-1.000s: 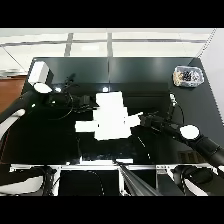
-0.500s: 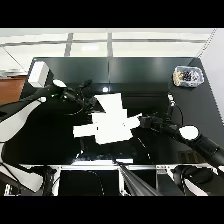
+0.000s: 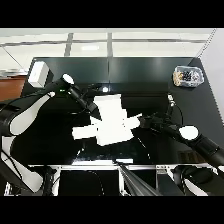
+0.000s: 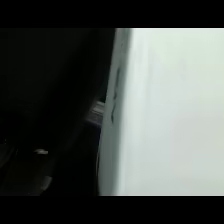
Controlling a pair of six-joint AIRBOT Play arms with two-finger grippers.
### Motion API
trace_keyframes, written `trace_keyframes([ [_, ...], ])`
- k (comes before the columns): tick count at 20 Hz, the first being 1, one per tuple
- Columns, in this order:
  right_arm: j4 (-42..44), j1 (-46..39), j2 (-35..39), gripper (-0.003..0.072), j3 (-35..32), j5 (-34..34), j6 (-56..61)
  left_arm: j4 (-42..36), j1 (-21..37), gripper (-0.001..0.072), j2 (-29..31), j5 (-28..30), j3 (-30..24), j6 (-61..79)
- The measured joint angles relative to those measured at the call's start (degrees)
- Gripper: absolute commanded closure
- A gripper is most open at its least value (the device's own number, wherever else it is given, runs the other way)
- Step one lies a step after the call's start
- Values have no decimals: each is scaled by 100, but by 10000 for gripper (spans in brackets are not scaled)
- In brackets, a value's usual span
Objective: Fold the box and place the chain.
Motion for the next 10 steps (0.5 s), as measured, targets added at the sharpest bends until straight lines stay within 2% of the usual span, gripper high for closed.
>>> trace_keyframes([
  [2,0,0,0,25,0,-20,-17,61,-4,686,-17,46,33,70],
  [3,-20,-7,2,-13,7,-17,-92,90,-2,687,-22,90,52,122],
  [6,-535,-181,7,-13,330,278,-476,212,-4,689,44,173,160,184],
  [8,-1276,-380,7,-13,798,879,-634,369,-33,690,289,236,146,269],
  [10,-2153,-551,9,-12,1285,1508,-726,400,-142,689,813,437,-155,616],
])
